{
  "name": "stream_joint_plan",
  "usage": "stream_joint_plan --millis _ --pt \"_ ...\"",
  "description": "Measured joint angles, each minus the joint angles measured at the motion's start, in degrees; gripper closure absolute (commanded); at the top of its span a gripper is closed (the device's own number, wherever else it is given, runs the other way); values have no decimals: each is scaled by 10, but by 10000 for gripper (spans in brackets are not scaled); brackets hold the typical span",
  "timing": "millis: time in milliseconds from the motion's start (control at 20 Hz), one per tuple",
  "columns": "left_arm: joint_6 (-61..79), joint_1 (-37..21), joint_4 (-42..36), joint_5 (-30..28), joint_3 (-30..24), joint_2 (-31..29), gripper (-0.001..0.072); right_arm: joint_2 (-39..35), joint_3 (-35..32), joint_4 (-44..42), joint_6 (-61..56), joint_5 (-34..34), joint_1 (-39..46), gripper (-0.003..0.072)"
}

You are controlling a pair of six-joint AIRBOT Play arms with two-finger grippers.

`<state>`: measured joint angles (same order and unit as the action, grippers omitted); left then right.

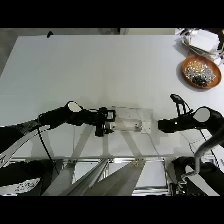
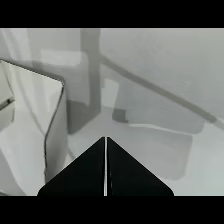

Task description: Fold the box and place the chain.

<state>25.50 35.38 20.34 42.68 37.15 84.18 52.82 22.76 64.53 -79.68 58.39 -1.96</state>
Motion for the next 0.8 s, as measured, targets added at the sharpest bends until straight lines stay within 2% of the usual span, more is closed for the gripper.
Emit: stream_joint_plan --millis 400,450,500,800 --pt "0 0 0 0 0 0 500 48 0 -67 18 -53 -65 668" --pt "0 0 0 0 0 0 500 49 0 -75 20 -57 -71 641" --pt "0 0 0 0 0 0 500 50 0 -81 20 -60 -77 558" --pt "0 0 0 0 0 0 500 28 7 -103 21 -69 -97 546"
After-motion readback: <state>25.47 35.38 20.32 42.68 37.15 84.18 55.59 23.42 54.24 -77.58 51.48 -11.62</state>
